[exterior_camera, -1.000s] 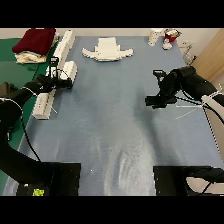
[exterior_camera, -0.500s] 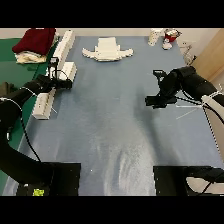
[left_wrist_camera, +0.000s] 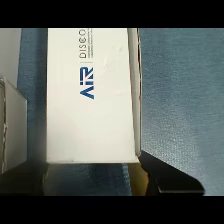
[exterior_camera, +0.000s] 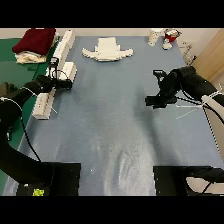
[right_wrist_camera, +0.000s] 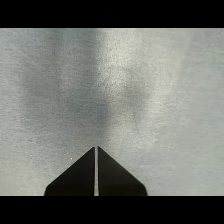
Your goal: Fold the box.
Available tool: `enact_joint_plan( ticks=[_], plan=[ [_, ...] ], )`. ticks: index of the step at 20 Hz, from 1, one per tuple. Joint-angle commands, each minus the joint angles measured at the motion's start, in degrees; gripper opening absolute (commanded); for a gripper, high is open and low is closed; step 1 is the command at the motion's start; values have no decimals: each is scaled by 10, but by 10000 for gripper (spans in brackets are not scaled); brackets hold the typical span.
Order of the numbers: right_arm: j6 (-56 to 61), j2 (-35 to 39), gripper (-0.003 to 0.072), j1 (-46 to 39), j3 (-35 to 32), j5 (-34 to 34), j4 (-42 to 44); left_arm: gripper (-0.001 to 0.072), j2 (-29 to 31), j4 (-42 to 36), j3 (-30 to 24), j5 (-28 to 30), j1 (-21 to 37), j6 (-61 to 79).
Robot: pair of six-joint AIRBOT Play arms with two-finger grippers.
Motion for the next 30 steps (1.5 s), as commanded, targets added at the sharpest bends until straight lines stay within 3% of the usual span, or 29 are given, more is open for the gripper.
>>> enact_joint_plan(
  ticks=[1, 2, 3, 11, 18, 21, 22, 23, 24, 28, 30],
  plan=[
    [0, 0, 29, 0, 1, 0, 0, 557, 0, 0, 0, -1, 0, 0],
    [0, 0, 29, 0, 1, 0, 0, 655, 0, 0, 0, -1, 0, 0],
    [0, 0, 29, 0, 1, 0, 0, 672, 0, 0, 0, -1, 0, 0],
    [0, 0, 29, 0, 1, 0, 0, 674, 16, 0, 0, -4, 0, 0],
    [0, 0, 29, 0, 1, 0, 0, 674, 77, 2, 0, -7, 0, 0],
    [0, 0, 29, 0, 1, 0, 0, 669, 117, 2, 0, -37, 0, -1],
    [0, 0, 29, 0, 1, 0, 0, 557, 133, 2, 1, -64, 0, -7],
    [0, 0, 29, 0, 1, 0, 0, 258, 151, 1, 1, -103, 0, -19],
    [0, 0, 29, 0, 1, 0, 0, 15, 168, 3, 1, -145, 0, -17],
    [0, 0, 28, 0, 1, 0, 0, 8, 220, 8, 0, -268, -16, -70],
    [0, 0, 28, 0, 1, 0, 0, 7, 240, 61, -4, -315, -42, -170]
  ],
)
